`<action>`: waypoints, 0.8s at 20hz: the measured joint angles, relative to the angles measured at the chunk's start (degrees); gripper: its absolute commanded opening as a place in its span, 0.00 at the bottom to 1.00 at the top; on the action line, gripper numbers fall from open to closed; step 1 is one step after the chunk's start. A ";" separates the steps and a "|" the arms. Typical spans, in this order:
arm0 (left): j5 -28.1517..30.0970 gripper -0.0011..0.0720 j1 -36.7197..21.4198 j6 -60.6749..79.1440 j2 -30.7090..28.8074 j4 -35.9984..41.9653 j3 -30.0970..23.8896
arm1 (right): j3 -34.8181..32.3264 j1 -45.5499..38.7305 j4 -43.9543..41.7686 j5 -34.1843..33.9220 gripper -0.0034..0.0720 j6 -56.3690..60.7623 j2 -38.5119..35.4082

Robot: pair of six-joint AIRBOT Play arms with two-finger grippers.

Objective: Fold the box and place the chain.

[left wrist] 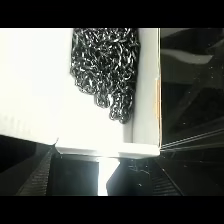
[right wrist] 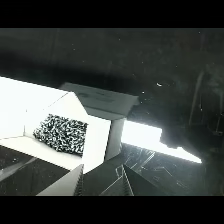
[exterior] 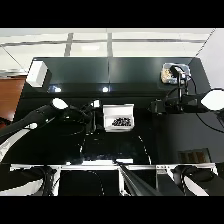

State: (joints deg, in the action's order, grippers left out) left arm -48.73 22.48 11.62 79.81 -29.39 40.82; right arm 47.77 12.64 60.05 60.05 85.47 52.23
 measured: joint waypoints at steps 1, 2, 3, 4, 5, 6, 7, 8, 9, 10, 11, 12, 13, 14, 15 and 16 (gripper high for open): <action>0.15 0.99 0.24 0.17 0.20 0.04 0.24 | 0.00 0.00 0.00 -0.09 0.43 0.00 0.00; 0.24 0.98 0.61 0.48 0.39 0.09 0.44 | 0.00 0.00 0.00 -0.22 0.43 0.00 0.00; 0.24 0.97 0.96 0.76 0.52 0.07 0.66 | 0.00 0.00 0.02 -0.26 0.43 0.00 0.02; 0.33 0.90 1.31 1.05 0.68 0.07 0.83 | 0.00 0.00 0.00 -0.57 0.43 0.00 0.11; 0.39 0.74 1.60 1.25 0.76 0.02 0.94 | 0.00 0.00 0.00 -1.01 0.43 0.00 0.33; 0.61 0.59 1.84 1.60 0.81 0.02 1.07 | 0.00 0.02 0.02 -1.81 0.61 0.00 0.61; 0.70 0.58 1.97 1.57 0.85 0.02 1.11 | 0.00 0.13 0.00 -3.37 1.00 0.02 1.05; 0.76 0.58 2.08 1.62 0.87 0.00 1.14 | 0.00 0.44 -0.09 -5.55 1.00 -0.02 1.75; 0.79 0.58 2.14 1.70 0.92 0.00 1.20 | 0.00 0.70 -0.79 -8.26 1.00 -0.31 2.60; 0.79 0.58 2.21 1.75 0.96 0.00 1.22 | 0.11 0.92 -2.40 -11.08 1.00 -1.27 3.80; 0.85 0.59 2.25 1.77 0.96 0.00 1.22 | 0.37 1.09 -4.90 -13.88 1.00 -3.23 5.51; 0.85 0.59 2.27 1.79 0.96 -0.02 1.22 | 0.81 1.20 -7.78 -16.11 1.00 -5.97 7.41; 0.87 0.59 2.32 1.79 0.96 -0.04 1.22 | 1.22 1.29 -10.99 -17.75 1.00 -9.79 9.73; 0.92 0.59 2.32 1.84 0.96 -0.04 1.22 | 1.51 1.46 -13.77 -18.27 1.00 -14.08 12.00; 0.92 0.59 2.32 1.86 0.96 -0.07 1.22 | 1.77 1.60 -16.13 -17.86 1.00 -19.15 14.32; 0.90 0.59 2.32 1.86 0.96 -0.07 1.22 | 1.90 1.75 -17.77 -16.63 1.00 -24.13 16.06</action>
State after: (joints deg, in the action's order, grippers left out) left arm -47.83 24.80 13.47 80.77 -29.45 42.04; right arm 49.67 14.39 42.28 43.42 61.34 68.29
